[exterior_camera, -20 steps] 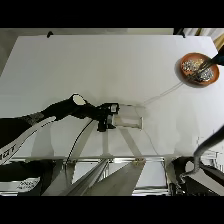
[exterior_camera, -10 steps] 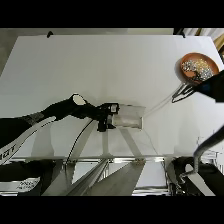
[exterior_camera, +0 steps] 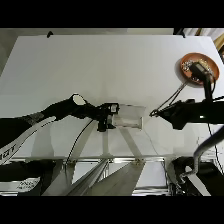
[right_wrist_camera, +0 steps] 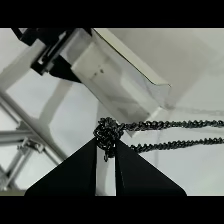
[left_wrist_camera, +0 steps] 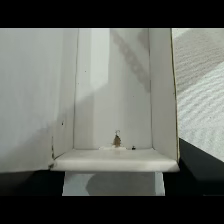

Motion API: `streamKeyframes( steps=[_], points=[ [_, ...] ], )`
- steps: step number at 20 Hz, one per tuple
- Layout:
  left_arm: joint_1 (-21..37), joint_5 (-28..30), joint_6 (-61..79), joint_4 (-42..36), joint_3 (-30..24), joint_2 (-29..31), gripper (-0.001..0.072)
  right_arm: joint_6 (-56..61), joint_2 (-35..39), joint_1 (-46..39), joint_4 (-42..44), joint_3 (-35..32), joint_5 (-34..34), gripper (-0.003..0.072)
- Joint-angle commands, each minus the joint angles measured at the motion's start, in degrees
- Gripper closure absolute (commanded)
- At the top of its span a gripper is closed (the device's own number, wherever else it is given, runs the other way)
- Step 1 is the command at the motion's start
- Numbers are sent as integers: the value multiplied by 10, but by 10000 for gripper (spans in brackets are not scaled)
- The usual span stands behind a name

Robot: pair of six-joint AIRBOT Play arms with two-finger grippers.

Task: Fold the box and place the chain.

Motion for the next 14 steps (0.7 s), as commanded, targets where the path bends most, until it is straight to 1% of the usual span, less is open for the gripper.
streamKeyframes(
  steps=[1, 3, 5, 9, 14],
  points=[
    [0, 0, 0, 0, 0, 0, 437, -9, 5, 57, 27, -66, -95, 671],
    [0, 0, 0, 0, 0, 0, 437, -8, -2, 95, 26, -80, -126, 670],
    [0, 0, 0, 0, 0, 0, 437, -3, -21, 134, 26, -87, -175, 670],
    [0, 0, 0, 0, 0, 0, 437, -2, -94, 216, 26, -88, -228, 670],
    [0, 0, 0, 0, 0, 0, 437, 41, -179, 278, 19, -88, -349, 670]
  ],
)
